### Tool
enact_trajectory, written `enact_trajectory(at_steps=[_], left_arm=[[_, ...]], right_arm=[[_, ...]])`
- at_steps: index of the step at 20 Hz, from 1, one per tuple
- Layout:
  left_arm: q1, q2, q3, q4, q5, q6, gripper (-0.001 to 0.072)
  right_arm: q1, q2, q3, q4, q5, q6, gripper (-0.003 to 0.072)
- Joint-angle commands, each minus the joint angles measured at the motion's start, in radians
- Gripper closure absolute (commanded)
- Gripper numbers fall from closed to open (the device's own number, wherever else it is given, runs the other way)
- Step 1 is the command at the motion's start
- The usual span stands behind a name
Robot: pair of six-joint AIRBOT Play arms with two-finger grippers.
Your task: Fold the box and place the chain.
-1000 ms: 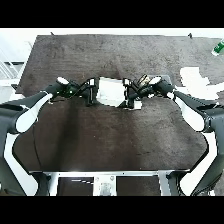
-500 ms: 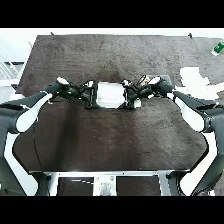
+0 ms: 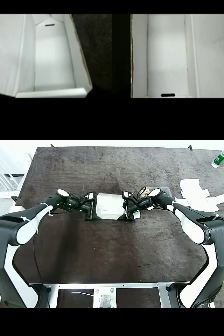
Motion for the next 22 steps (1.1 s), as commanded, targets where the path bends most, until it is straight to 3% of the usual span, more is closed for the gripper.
enact_trajectory(at_steps=[1,22], left_arm=[[0.002,-0.001,0.0,-0.008,0.108,0.0,-0.001],[-0.002,-0.019,-0.019,-0.011,0.101,0.049,0.0001]], right_arm=[[0.0,0.0,0.001,-0.004,0.007,-0.003,0.0105],[0.0,0.0,0.001,-0.004,0.007,-0.003,0.0105]])
